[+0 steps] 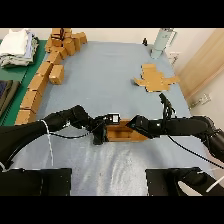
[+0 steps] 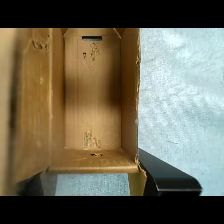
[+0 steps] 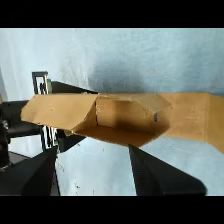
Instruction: Fold the box.
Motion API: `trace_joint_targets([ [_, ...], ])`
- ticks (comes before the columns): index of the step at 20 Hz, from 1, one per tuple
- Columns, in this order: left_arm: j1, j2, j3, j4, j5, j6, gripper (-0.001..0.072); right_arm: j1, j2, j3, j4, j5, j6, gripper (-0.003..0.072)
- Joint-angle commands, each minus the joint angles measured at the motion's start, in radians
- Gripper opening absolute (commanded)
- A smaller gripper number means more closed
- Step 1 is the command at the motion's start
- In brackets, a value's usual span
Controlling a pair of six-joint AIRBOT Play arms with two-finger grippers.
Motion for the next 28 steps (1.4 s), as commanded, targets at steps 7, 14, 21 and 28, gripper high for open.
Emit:
trace_joint_targets([
  [7, -0.001, -0.006, 0.0, 0.009, 0.0, -0.01, 0.0495, 0.004, -0.067, 0.001, 0.035, 0.025, 0.002, 0.0462],
  [14, -0.001, -0.006, 0.0, 0.034, -0.002, -0.01, 0.0495, 0.083, -0.167, 0.046, 0.129, 0.145, -0.13, 0.0002],
  [21, -0.001, -0.006, 0.0, 0.034, -0.001, -0.009, 0.0495, 0.083, -0.437, 0.196, 0.076, 0.195, -0.249, 0.0002],
  [28, -0.001, -0.006, 0.0, 0.034, -0.001, -0.009, 0.0495, 0.092, -0.575, 0.203, 0.072, 0.189, -0.404, 0.0002],
])
